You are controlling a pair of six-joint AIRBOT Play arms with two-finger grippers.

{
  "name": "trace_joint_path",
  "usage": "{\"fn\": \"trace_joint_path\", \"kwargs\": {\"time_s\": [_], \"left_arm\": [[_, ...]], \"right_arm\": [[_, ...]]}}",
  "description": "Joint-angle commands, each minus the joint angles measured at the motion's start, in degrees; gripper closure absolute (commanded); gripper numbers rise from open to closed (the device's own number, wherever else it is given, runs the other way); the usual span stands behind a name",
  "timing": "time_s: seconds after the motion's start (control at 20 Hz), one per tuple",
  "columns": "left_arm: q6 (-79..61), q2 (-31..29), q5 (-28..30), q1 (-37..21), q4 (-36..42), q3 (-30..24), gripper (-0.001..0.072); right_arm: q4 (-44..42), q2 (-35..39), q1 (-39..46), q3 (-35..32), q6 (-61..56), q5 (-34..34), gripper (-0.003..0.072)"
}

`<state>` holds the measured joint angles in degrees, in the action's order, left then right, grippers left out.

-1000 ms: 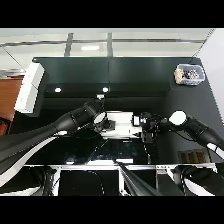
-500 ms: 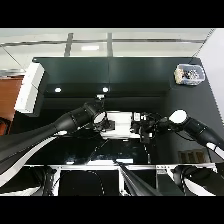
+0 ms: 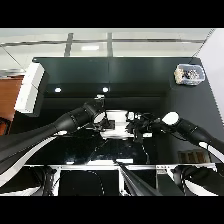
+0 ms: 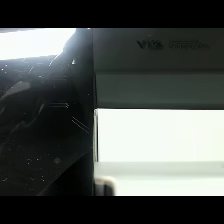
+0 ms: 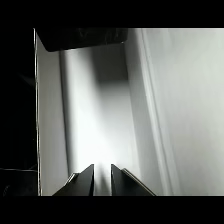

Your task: Fold the box and place the chain.

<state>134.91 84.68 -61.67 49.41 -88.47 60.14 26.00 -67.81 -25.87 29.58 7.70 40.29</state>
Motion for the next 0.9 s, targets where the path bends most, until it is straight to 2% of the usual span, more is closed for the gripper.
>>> {"fn": "trace_joint_path", "kwargs": {"time_s": [0.0,0.05,0.1,0.15,0.2,0.25,0.3,0.35,0.4,0.5,0.55,0.6,0.65,0.75,0.85], "left_arm": [[-0.1,0.0,-0.1,0.0,0.1,0.0,0.0684],[-0.1,0.0,0.1,0.0,0.1,0.0,0.0684],[-0.1,0.0,0.1,0.0,0.1,0.0,0.0684],[-0.1,0.0,0.1,0.0,0.1,0.0,0.0685],[-0.1,0.0,0.1,0.0,0.1,0.0,0.0684],[-0.1,0.0,0.1,0.0,0.1,0.0,0.0684],[-0.1,0.0,0.1,0.0,0.1,0.0,0.0684],[-0.1,0.0,0.1,0.0,0.1,0.0,0.0684],[-0.1,0.0,0.1,0.0,0.1,0.0,0.0684],[-0.1,0.0,0.1,0.0,0.1,0.0,0.0684],[-0.1,0.0,0.0,0.0,0.1,0.0,0.0684],[-0.1,0.0,0.0,0.0,0.2,0.0,0.0684],[-0.1,0.0,0.0,0.0,0.5,0.0,0.0684],[-0.1,0.0,0.0,0.0,0.7,0.0,0.0684],[-0.1,0.0,0.0,0.0,0.7,0.0,0.0684]], "right_arm": [[-0.3,-0.2,-0.3,0.0,-0.1,-0.3,0.0558],[-0.3,-0.2,-0.3,0.0,-0.7,-0.2,0.0529],[-0.2,-0.2,-0.3,0.0,-1.6,-0.2,0.0343],[0.3,-0.2,-0.3,0.0,-1.9,-0.2,0.0414],[0.9,-0.2,-0.3,0.0,-1.9,0.0,0.0602],[0.8,-0.2,-0.3,0.0,-1.9,-0.1,0.0421],[0.9,-0.2,-0.3,0.0,-1.9,-0.1,0.0329],[1.2,-0.2,-0.3,0.0,-1.9,0.0,0.0559],[1.4,-0.2,-0.3,0.0,-2.3,0.3,0.0679],[4.4,0.6,-0.2,0.1,-11.9,0.6,0.0678],[8.3,1.9,0.3,0.5,-23.6,1.4,0.0675],[13.5,3.7,1.4,1.8,-36.7,5.0,0.0675],[19.4,6.0,3.4,4.2,-48.9,11.6,0.0675],[29.2,10.9,9.6,8.2,-65.8,24.9,0.0675],[35.9,15.4,19.2,7.5,-78.7,29.1,0.0675]]}}
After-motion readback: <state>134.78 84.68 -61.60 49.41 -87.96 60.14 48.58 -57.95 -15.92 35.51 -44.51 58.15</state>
